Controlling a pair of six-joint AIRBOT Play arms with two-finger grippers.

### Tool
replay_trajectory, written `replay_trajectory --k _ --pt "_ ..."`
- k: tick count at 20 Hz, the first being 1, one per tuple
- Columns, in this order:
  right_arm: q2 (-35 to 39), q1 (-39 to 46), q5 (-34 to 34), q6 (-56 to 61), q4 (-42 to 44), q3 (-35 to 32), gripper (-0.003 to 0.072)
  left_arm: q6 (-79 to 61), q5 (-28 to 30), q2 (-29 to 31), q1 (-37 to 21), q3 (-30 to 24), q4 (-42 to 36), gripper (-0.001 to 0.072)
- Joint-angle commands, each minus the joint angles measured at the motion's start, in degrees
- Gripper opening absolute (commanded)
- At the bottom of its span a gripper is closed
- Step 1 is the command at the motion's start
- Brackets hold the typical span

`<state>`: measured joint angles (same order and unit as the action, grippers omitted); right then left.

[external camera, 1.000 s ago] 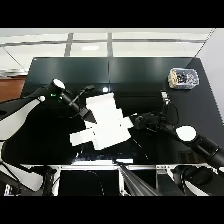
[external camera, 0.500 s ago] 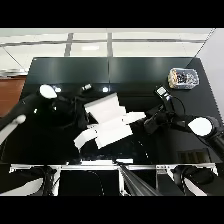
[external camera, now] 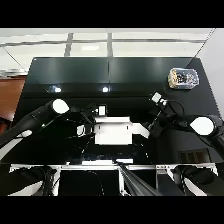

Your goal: Fold the box and place the chain.

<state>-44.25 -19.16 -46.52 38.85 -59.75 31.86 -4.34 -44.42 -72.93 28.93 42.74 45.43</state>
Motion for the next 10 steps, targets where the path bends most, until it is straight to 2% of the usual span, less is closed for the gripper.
replay_trajectory --k 1,4,10 --pt "-0.7 0.0 -0.7 -13.7 2.9 -0.2 0.0702 -0.6 3.8 -3.4 0.8 1.1 0.0 0.0028" --pt "-4.1 -1.0 -0.8 -23.7 6.4 -0.2 0.0702 -0.4 4.0 -4.4 0.8 1.1 -0.7 0.0028" --pt "-12.9 -4.7 -1.3 -29.6 8.6 -0.2 0.0702 0.1 3.9 -5.9 0.2 1.1 -0.4 0.0029"
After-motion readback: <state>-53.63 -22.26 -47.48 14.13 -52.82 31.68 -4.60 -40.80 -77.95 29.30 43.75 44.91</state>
